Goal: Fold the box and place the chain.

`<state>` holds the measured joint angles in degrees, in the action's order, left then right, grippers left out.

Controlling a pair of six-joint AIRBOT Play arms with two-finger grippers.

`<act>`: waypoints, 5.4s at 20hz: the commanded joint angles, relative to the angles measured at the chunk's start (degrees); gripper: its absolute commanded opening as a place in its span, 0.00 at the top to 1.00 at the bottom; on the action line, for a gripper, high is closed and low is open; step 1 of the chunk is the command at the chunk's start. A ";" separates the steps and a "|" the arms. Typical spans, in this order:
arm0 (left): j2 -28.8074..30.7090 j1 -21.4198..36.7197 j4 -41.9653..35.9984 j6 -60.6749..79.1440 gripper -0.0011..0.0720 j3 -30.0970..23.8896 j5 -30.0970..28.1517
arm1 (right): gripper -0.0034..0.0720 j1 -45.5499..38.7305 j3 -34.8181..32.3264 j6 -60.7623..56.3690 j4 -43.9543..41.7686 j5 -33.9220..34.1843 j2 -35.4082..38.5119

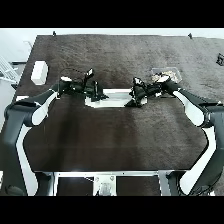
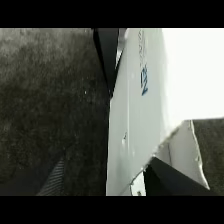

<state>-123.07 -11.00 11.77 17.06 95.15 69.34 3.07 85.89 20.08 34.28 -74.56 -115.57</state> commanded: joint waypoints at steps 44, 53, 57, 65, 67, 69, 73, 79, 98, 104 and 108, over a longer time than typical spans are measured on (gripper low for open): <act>22.53 -9.09 -8.22 18.97 0.96 -23.02 -33.16 | 0.27 0.07 0.00 -0.11 -0.22 0.17 -0.02; 21.81 -9.09 -8.37 19.02 0.96 -21.94 -36.00 | 0.27 0.07 0.00 -0.11 -0.22 0.17 -0.02; 19.71 -9.09 -8.35 19.02 0.96 -21.68 -36.87 | 0.27 0.07 0.00 -0.11 -0.22 0.17 -0.02; 18.25 -9.09 -8.02 19.04 0.96 -21.64 -36.22 | 0.27 0.07 0.00 -0.11 -0.22 0.17 -0.02; 18.25 -9.09 -7.89 19.04 0.96 -21.64 -35.80 | 0.27 0.07 0.00 -0.11 -0.22 0.17 -0.02; 18.25 -9.09 -7.87 19.04 0.96 -21.64 -35.71 | 0.27 0.07 0.00 -0.11 -0.22 0.17 -0.02; 18.25 -9.09 -7.87 19.04 0.96 -21.64 -35.71 | 0.27 0.07 0.00 -0.11 -0.22 0.17 -0.02; 19.34 -9.09 -7.87 19.02 0.96 -20.13 -31.78 | 0.27 0.07 0.00 -0.11 -0.22 0.17 -0.02; 26.80 -2.25 31.56 -7.96 0.22 -20.02 -11.93 | 0.27 0.07 -0.02 -0.11 -0.22 0.17 -0.02; 24.55 -5.64 34.10 -7.58 0.22 -20.02 -17.73 | 0.27 0.07 -0.02 -0.11 -0.22 0.17 -0.02; 23.96 -5.77 32.54 -7.56 0.22 -19.98 -20.96 | 0.27 0.07 -0.02 -0.11 -0.22 0.17 -0.02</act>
<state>-98.61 -16.40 44.73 9.56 75.16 50.94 3.07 85.89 19.99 34.06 -74.37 -115.57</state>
